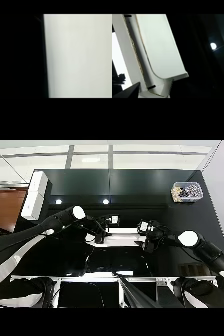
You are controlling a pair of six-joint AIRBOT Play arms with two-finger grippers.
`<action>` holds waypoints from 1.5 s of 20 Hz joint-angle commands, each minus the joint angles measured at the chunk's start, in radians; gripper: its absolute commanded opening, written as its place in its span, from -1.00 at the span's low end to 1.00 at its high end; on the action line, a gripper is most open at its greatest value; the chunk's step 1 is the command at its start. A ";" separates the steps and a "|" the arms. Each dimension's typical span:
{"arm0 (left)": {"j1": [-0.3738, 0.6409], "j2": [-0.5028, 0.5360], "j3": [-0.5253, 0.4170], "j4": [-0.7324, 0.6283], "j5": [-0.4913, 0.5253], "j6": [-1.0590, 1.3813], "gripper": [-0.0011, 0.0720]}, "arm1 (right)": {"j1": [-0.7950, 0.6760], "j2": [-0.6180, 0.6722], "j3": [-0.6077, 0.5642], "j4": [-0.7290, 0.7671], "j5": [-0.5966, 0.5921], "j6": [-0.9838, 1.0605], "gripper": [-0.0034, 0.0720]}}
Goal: Fold the box and place the chain.
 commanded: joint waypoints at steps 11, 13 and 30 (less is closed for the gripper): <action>0.000 0.000 0.000 -0.001 0.002 0.000 -0.90 | -0.011 -0.227 0.000 0.197 0.056 -0.381 0.96; 0.000 0.000 0.000 0.000 0.002 -0.001 -0.90 | -0.013 -0.229 0.000 0.193 0.056 -0.380 0.96; 0.000 0.000 0.000 0.000 0.002 -0.001 -0.90 | -0.026 -0.250 -0.001 0.169 0.056 -0.379 0.95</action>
